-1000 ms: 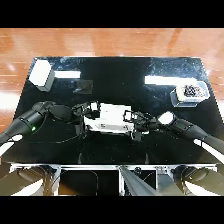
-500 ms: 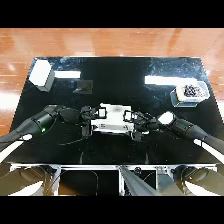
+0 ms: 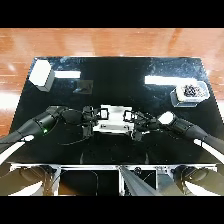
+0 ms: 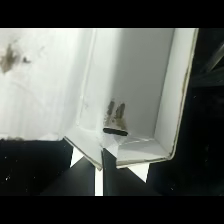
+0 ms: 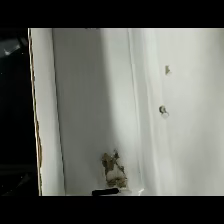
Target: Fold the box and place the chain.
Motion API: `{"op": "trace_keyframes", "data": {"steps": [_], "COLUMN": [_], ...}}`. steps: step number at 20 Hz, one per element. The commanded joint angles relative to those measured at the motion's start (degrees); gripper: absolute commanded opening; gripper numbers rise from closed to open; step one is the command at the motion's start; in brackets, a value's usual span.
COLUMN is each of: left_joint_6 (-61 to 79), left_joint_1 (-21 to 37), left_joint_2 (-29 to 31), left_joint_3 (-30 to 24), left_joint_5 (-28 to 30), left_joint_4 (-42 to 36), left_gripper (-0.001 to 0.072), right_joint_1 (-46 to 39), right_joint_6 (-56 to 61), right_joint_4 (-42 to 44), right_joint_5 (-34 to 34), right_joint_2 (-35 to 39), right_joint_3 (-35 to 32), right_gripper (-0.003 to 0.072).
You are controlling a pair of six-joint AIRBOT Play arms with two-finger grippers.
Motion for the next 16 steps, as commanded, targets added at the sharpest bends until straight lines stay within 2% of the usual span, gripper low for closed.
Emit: {"op": "trace_keyframes", "data": {"steps": [1,8,14,16], "left_joint_6": [0.02,-1.09,-1.09,-1.09], "left_joint_1": [-1.46,-2.58,-3.1,-3.1], "left_joint_2": [-0.04,-0.11,-0.74,-0.74], "left_joint_3": [0.04,0.04,0.04,0.04], "left_joint_5": [-0.66,-6.19,-6.54,-6.71], "left_joint_4": [-1.18,-2.25,-3.04,-3.06], "left_gripper": [0.0135,0.0136,0.0138,0.0186], "right_joint_1": [0.02,0.02,0.02,0.02], "right_joint_6": [0.0,0.0,0.0,0.0], "right_joint_4": [0.09,0.09,0.07,0.07], "right_joint_5": [0.02,0.02,0.04,0.02], "right_joint_2": [0.0,0.0,0.0,0.0], "right_joint_3": [0.0,0.0,0.0,0.0], "right_gripper": [0.0575,0.0575,0.0575,0.0575]}}
